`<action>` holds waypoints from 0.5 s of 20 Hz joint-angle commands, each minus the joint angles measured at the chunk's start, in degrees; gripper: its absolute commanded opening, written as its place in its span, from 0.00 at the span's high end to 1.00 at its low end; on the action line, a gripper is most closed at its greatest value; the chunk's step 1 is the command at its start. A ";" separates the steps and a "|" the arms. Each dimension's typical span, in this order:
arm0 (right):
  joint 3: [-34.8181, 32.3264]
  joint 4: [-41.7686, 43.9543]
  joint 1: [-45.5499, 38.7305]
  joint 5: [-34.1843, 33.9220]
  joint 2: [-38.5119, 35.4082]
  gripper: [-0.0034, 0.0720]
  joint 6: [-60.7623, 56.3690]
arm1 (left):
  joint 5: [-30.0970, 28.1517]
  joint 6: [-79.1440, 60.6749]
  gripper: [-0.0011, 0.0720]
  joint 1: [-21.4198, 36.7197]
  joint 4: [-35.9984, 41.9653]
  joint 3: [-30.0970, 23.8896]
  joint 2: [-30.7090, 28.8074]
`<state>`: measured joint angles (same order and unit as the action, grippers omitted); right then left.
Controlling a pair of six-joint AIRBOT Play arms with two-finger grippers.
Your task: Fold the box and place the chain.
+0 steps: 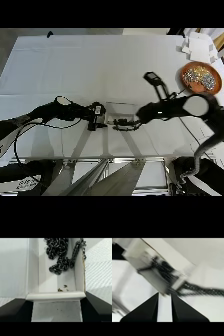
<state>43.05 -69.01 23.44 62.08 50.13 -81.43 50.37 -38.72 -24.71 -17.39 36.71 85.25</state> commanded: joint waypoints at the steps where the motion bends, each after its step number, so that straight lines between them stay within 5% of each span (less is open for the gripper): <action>1: -0.81 -17.22 -6.95 9.05 -3.87 0.62 -7.19 | -0.02 -0.02 0.64 -0.02 -0.02 0.04 -0.02; 8: -10.75 -13.88 -8.44 -7.65 -1.14 0.61 -7.04 | -0.02 -0.02 0.64 -0.02 0.00 0.04 -0.02; 10: -10.75 -13.79 -8.31 -8.85 2.45 0.48 -7.02 | -0.02 0.00 0.64 -0.02 0.00 0.04 -0.02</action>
<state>33.69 -82.48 15.40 56.84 49.58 -88.12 50.37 -38.72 -24.73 -17.39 36.71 85.25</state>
